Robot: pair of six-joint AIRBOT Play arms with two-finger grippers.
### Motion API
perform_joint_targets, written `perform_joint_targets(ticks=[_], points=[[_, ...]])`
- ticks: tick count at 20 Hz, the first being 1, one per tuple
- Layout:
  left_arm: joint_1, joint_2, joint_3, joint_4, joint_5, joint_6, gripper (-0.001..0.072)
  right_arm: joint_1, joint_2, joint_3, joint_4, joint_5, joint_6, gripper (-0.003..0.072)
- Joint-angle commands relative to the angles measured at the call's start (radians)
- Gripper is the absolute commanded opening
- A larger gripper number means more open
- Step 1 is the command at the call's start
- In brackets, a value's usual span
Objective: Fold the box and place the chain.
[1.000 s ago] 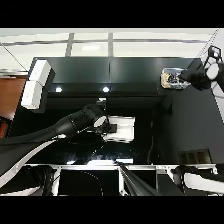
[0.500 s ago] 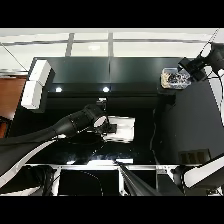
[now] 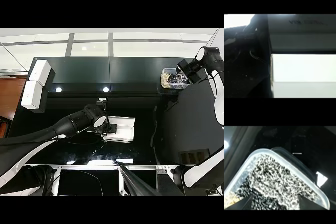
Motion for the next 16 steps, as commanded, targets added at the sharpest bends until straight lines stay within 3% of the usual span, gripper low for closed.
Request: perform_joint_targets(ticks=[1,2,3,4,5,7,8,9,16], points=[[0.0,0.0,0.0,0.0,0.001,0.0,0.0032,0.0,-0.026,0.001,-0.013,-0.021,0.017,0.0617],[0.0,0.0,0.0,0.0,0.001,0.0,0.0032,0.0,-0.031,0.001,-0.013,-0.028,0.016,0.0603],[0.0,0.0,0.0,0.0,0.001,0.0,0.0032,0.0,-0.033,0.001,-0.01,-0.037,0.008,0.0481],[0.0,0.0,0.0,0.0,0.001,0.0,0.0032,0.0,-0.033,0.001,-0.01,-0.035,-0.002,0.0463],[0.0,0.0,0.0,0.0,0.002,0.0,0.0032,0.0,-0.032,0.001,-0.004,-0.027,-0.032,0.0351],[0.0,0.0,0.0,0.0,0.002,0.0,0.0032,-0.001,-0.031,0.001,-0.003,0.021,-0.085,0.033],[0.0,0.0,0.0,0.0,0.001,0.0,0.0032,-0.004,-0.029,0.001,0.004,0.044,-0.132,0.0095],[0.0,0.0,0.0,0.0,0.0,0.0,0.0032,-0.006,-0.021,0.001,0.018,0.06,-0.199,0.0017],[0.0,0.0,0.0,0.0,0.002,0.0,0.0032,-0.019,0.22,0.001,-0.002,0.071,-0.53,0.0015]])
